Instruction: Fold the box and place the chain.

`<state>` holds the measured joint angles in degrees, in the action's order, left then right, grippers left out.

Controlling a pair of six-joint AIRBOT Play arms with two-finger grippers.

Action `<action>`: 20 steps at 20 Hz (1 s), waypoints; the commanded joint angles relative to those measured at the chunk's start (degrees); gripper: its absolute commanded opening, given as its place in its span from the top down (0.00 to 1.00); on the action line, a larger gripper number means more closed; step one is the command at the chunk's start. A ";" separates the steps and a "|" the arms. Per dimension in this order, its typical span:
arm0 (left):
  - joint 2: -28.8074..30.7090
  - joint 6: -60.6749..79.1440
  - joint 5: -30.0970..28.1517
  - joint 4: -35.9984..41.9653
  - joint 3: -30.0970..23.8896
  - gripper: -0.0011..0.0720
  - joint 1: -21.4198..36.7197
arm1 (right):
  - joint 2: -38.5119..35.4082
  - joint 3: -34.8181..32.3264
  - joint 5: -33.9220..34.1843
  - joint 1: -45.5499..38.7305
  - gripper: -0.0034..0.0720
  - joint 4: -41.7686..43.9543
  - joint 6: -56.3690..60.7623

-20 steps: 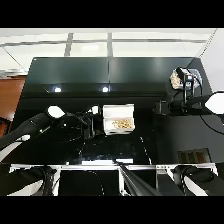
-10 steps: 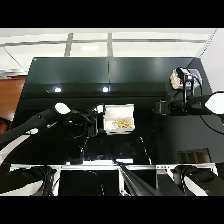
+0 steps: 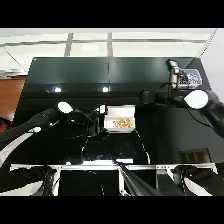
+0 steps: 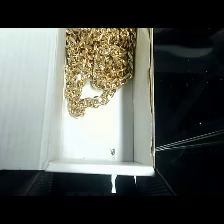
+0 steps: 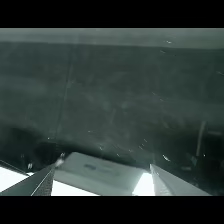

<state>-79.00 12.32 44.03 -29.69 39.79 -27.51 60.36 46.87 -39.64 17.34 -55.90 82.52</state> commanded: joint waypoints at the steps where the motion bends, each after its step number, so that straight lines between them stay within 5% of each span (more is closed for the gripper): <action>1: -0.07 0.13 -0.33 -0.07 0.07 0.47 -0.02 | 7.72 0.07 2.14 1.92 0.03 9.66 -19.10; 9: -0.07 0.13 -0.61 -0.07 0.07 0.47 -0.09 | 5.05 2.38 -18.10 2.54 0.03 6.36 -67.34; 20: -0.07 0.13 -0.61 -0.09 0.07 0.47 -0.09 | 5.16 -1.99 -16.02 5.99 0.03 11.43 -74.82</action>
<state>-79.02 12.47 43.42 -29.74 39.81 -27.55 65.54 45.25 -55.75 22.98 -45.63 10.44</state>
